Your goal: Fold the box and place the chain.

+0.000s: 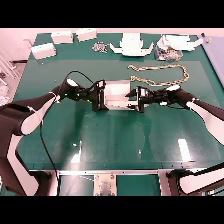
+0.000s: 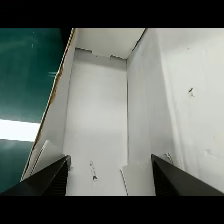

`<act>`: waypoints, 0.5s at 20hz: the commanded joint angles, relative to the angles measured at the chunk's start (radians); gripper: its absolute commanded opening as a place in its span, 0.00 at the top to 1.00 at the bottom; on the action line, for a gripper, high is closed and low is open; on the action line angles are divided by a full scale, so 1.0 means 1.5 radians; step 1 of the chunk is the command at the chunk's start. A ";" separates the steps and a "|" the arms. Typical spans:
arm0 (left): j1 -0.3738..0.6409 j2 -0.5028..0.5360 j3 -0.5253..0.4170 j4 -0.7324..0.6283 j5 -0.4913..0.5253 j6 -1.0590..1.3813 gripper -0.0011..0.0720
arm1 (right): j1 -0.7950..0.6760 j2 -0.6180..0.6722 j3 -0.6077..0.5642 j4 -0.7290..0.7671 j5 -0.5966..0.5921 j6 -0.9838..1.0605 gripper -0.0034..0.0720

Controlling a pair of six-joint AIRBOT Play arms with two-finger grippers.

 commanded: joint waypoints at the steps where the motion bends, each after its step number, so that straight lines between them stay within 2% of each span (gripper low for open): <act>1: 0.000 0.001 0.000 0.000 0.001 0.000 0.34 | 0.001 -0.001 0.002 -0.012 -0.019 0.003 0.15; 2: 0.000 0.001 0.000 0.000 0.001 0.000 0.34 | 0.001 -0.001 0.003 -0.012 -0.021 0.003 0.19; 6: 0.000 0.001 0.000 0.000 0.001 0.000 0.34 | 0.000 0.001 0.013 -0.011 -0.012 0.009 0.19; 10: 0.000 0.001 0.000 0.000 0.001 0.000 0.34 | -0.008 0.037 0.018 -0.018 -0.001 0.074 0.22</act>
